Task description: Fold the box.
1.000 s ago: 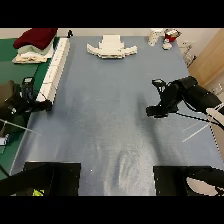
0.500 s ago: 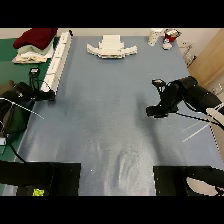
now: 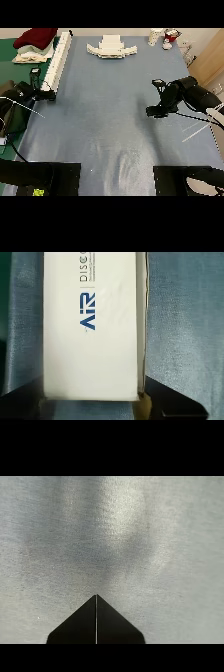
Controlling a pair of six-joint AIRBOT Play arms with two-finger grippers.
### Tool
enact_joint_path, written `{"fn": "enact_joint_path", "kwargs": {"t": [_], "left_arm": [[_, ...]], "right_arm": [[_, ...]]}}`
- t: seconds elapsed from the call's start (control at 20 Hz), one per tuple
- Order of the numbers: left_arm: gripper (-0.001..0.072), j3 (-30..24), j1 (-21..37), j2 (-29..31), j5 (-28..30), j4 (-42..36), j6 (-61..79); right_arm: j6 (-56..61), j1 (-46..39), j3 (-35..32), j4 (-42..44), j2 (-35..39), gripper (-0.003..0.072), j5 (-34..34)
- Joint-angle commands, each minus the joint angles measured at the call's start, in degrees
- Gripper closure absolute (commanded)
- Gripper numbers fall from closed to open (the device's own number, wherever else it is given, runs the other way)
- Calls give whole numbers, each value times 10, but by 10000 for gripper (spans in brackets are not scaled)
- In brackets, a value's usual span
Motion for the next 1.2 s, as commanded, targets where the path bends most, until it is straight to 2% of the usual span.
{"fn": "enact_joint_path", "kwargs": {"t": [0.0,0.1,0.25,0.35,0.6,0.65,0.7,0.75,0.85,0.95,1.15], "left_arm": [[9,1,0,0,-7,-3,-2],[8,1,2,0,-20,-2,-1],[8,7,10,15,-86,8,-2],[9,14,21,37,-155,35,-2],[9,57,40,106,-386,157,-63],[25,62,40,117,-432,161,-63],[298,66,40,127,-471,159,-71],[707,67,39,136,-501,147,-81],[700,66,35,151,-531,60,-77],[703,66,3,179,-519,0,-77],[703,38,-146,261,-481,-5,-140]], "right_arm": [[0,0,1,0,0,683,0],[0,0,1,0,0,683,0],[0,0,1,0,0,682,0],[0,0,1,0,0,682,0],[0,0,1,0,0,682,0],[0,0,1,0,0,682,0],[0,0,1,0,0,682,0],[0,0,1,0,0,682,0],[0,0,1,0,0,682,0],[0,0,1,0,0,682,0],[0,0,1,0,0,682,0]]}}
